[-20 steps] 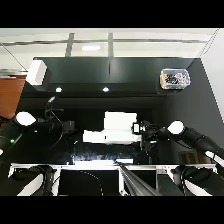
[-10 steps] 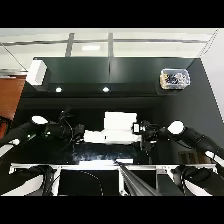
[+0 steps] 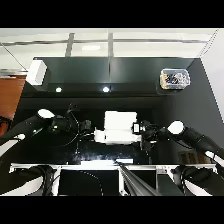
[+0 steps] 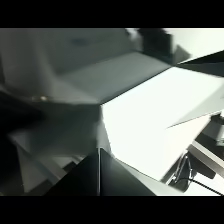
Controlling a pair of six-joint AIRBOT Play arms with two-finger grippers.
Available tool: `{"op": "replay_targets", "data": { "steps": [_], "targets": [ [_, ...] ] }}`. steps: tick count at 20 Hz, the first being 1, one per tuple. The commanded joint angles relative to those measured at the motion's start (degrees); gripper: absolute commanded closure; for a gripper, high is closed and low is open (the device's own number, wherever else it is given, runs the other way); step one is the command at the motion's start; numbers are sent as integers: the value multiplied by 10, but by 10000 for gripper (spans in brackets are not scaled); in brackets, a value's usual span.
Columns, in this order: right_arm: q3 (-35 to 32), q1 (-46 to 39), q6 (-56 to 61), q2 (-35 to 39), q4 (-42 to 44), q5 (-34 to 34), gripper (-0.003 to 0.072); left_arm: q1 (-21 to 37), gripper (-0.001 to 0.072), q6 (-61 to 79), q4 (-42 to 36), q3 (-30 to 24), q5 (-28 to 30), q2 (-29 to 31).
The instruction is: Fold the box and place the chain.
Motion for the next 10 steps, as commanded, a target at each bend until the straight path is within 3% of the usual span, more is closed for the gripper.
{"op": "replay_targets", "data": {
  "steps": [1, 3, 4, 10],
  "targets": [
    [0, 0, 0, 0, 0, 0, 204, -6, 613, 3, 26, 35, -48, -1],
    [0, 0, 0, 0, 0, 0, 204, -6, 136, 3, 44, 49, -76, -1],
    [0, 0, 0, 0, 0, 0, 204, -6, 45, 1, 49, 54, -87, 0],
    [0, 0, 0, 0, 1, 0, 204, -59, 45, -30, 77, 71, -60, 9]
  ]
}}
